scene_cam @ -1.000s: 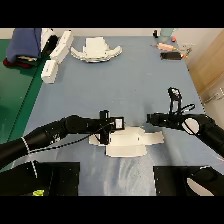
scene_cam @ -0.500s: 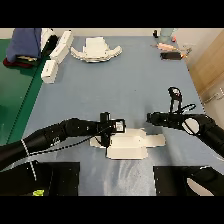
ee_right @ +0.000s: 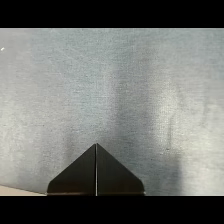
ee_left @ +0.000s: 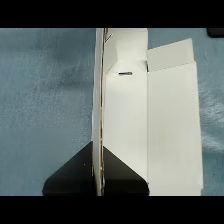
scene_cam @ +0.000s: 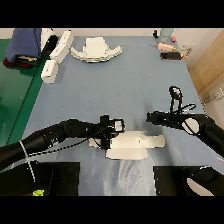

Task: Fold the box.

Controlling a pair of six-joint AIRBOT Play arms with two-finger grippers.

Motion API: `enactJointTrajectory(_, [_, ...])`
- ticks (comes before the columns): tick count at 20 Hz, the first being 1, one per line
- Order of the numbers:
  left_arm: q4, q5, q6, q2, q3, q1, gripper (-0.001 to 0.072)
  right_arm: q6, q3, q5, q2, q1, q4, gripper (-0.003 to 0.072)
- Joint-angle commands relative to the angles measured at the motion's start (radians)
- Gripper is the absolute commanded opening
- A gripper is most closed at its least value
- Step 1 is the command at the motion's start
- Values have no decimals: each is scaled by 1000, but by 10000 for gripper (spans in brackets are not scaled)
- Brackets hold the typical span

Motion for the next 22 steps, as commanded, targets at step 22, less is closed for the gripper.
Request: enactJointTrajectory(22, [47, -209, -152, -2, 112, 140, 12, -5, 0, 1, 1, 1, 15, 1])
